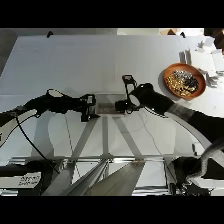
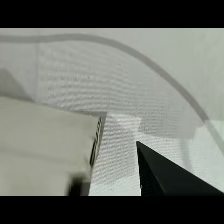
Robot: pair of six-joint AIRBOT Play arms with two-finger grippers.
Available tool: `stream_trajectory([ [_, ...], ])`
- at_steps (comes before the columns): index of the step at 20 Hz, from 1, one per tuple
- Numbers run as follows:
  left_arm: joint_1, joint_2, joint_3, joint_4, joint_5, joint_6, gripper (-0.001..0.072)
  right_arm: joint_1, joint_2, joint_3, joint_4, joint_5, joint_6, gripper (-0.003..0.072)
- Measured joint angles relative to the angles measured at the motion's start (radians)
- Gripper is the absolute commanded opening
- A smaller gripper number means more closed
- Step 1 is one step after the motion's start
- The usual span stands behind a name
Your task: Fold the box and place the chain.
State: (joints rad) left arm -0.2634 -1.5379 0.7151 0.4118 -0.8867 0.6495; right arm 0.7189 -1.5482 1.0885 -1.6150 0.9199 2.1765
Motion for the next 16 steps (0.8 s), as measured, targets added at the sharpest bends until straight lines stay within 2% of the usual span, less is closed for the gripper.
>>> stream_trajectory([
  [4,0.0,0.0,0.0,0.0,0.0,-0.002,0.0211,0.026,-0.035,0.048,-0.051,0.01,0.092,0.0159],
  [5,0.0,0.0,0.0,0.0,0.0,-0.002,0.0211,0.029,-0.038,0.053,-0.058,0.01,0.111,0.0135],
  [6,0.0,0.0,0.0,-0.001,0.0,-0.002,0.0211,0.032,-0.041,0.057,-0.064,0.011,0.131,0.0016],
  [9,0.0,0.0,0.0,-0.003,0.003,-0.003,0.0211,0.039,-0.045,0.064,-0.077,0.01,0.176,0.0008],
  [10,0.0,0.0,0.0,-0.003,0.003,-0.002,0.0211,0.041,-0.046,0.064,-0.079,0.009,0.182,0.0018],
  [11,0.0,0.0,0.0,-0.003,0.002,-0.002,0.0211,0.043,-0.047,0.065,-0.079,0.008,0.187,0.0144],
  [12,0.0,0.0,0.0,-0.001,0.002,-0.001,0.0211,0.044,-0.047,0.066,-0.079,0.002,0.188,0.0349],
  [13,0.0,0.0,0.0,-0.001,0.002,-0.001,0.0211,0.046,-0.047,0.067,-0.074,-0.006,0.191,0.05],
  [16,0.0,0.0,0.0,0.0,0.001,0.001,0.0211,0.047,-0.032,0.068,-0.065,0.007,0.19,0.051],
])
